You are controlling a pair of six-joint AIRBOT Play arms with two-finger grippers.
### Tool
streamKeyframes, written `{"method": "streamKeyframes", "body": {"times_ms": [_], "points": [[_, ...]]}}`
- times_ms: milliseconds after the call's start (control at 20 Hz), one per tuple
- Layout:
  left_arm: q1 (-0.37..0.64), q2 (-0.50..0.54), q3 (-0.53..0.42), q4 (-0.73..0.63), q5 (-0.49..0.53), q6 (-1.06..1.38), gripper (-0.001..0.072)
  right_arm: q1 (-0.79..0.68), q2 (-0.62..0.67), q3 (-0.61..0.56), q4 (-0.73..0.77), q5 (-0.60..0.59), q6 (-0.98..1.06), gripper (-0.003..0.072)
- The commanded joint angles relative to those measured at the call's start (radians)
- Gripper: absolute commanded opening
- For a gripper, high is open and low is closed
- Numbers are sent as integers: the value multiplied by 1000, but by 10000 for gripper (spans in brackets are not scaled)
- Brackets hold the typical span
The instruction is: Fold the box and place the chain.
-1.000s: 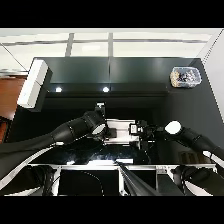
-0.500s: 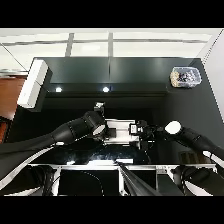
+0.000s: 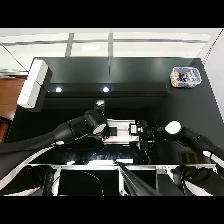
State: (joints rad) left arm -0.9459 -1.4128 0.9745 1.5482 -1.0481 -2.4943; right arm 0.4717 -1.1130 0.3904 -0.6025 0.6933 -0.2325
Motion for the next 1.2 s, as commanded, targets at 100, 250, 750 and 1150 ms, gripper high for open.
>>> {"method": "streamKeyframes", "body": {"times_ms": [100, 250, 750, 1150], "points": [[-8, -5, 21, 17, -20, -1, 85, 1, 0, 0, 0, 1, 1, 402], [-13, -6, 21, 18, -24, 0, 29, 1, 0, 0, 0, 1, 1, 402], [-14, -7, 21, 6, -27, -18, 356, 1, 0, 0, 0, 0, 0, 402], [-25, -34, 29, 7, -29, -45, 220, 1, 0, 0, 0, -1, 1, 403]]}}
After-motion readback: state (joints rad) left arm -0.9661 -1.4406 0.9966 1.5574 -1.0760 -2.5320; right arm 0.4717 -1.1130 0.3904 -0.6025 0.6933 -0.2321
